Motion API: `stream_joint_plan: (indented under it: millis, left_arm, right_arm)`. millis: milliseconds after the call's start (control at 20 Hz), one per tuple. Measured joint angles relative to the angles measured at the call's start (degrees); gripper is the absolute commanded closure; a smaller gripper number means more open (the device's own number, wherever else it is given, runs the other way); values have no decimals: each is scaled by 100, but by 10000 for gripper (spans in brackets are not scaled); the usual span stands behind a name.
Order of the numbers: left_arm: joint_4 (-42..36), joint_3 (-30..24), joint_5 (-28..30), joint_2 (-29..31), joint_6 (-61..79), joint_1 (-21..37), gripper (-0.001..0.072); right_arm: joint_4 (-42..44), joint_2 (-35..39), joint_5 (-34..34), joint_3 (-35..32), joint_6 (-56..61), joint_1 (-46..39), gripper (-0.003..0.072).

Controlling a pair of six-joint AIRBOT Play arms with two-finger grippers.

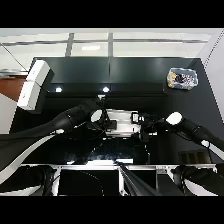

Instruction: Fold the box and place the chain.

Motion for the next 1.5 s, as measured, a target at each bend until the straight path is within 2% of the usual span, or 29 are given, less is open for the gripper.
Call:
stream_joint_plan:
  millis: [250, 350, 400, 450, 500, 750, 900, 1500]
  left_arm:
    - [107, 184, 17, -63, -125, -15, 317]
    - [131, 208, 39, -87, -188, -15, 381]
    - [142, 214, 37, -105, -214, -17, 384]
    - [144, 223, 52, -118, -264, -20, 461]
    - [149, 229, 79, -129, -299, -20, 483]
    - [190, 251, 186, -166, -446, -20, 485]
    - [212, 256, 197, -175, -522, -20, 549]
    - [356, 267, 192, -223, -667, -129, 558]
  right_arm:
    - [0, 0, 2, 0, 2, 0, 218]
    - [0, 0, 2, 0, 2, 0, 218]
    - [2, 0, 2, 0, 2, 0, 217]
    - [0, 0, 2, 0, 2, -2, 218]
    - [0, 0, 2, 0, 2, 0, 218]
    - [0, 0, 2, 0, 2, 0, 218]
    - [0, 0, 2, 0, 2, 0, 218]
    - [0, 0, 2, 0, 0, 0, 218]
